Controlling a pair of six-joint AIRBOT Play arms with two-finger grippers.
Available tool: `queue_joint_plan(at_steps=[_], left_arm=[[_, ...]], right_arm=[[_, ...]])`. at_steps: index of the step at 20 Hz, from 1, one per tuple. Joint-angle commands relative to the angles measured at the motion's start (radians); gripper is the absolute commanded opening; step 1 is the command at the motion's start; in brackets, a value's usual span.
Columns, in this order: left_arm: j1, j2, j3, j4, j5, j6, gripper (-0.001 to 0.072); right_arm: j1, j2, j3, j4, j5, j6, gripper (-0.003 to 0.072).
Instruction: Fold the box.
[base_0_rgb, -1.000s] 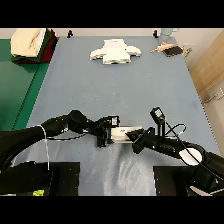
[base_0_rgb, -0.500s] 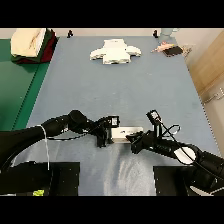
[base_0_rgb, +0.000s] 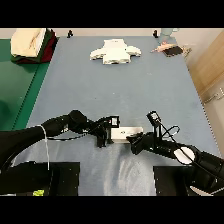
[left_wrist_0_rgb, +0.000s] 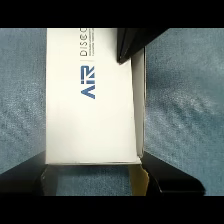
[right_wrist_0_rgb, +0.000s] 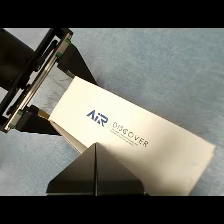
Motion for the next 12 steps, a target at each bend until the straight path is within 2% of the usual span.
queue_joint_plan(at_steps=[1,7,12], left_arm=[[0.0,0.0,0.0,-0.001,-0.001,0.0,0.0536],[0.0,0.0,0.0,-0.001,-0.001,0.0,0.0536],[0.0,0.0,0.0,-0.001,-0.001,0.0,0.0536]], right_arm=[[0.001,-0.009,-0.003,0.007,0.019,0.0,0.0004],[0.001,0.027,-0.002,0.007,0.014,0.0,0.0004],[-0.002,0.121,0.014,-0.001,-0.015,0.0,0.0004]])
